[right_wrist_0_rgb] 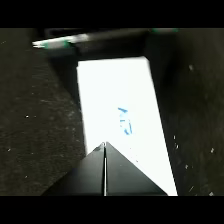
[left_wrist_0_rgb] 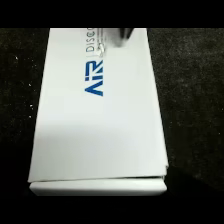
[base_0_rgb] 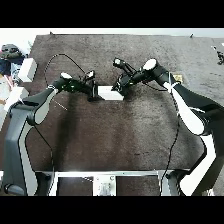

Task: Fold the box and place the chain.

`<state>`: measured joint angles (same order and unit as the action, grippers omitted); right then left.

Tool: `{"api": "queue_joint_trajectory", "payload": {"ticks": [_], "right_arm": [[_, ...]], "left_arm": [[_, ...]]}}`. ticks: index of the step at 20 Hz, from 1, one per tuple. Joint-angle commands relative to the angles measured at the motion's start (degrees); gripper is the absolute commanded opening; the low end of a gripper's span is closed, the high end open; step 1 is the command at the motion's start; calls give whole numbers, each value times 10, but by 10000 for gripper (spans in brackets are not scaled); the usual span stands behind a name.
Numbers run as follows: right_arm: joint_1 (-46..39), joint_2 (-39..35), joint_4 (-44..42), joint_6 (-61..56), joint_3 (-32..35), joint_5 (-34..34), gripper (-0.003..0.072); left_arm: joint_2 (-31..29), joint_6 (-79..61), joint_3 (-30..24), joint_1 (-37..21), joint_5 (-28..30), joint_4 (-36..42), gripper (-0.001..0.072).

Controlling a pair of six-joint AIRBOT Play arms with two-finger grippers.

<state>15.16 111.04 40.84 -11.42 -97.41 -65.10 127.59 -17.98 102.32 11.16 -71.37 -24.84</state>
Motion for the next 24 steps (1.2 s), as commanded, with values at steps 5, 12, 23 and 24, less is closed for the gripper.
{"api": "queue_joint_trajectory", "payload": {"ticks": [5, 12, 23, 24], "right_arm": [[-21, 36, -24, -34, 0, -52, 10], [-21, 28, -17, -35, 0, -49, 10], [-67, -283, -84, -158, 111, 34, 7], [-84, -336, -79, -176, 171, 82, 8]], "left_arm": [[0, 0, 0, 0, 0, 0, 443], [0, 0, 0, 0, 0, 0, 443], [0, 0, 0, 0, 0, 0, 444], [0, 0, 0, 0, 0, 0, 443]]}}
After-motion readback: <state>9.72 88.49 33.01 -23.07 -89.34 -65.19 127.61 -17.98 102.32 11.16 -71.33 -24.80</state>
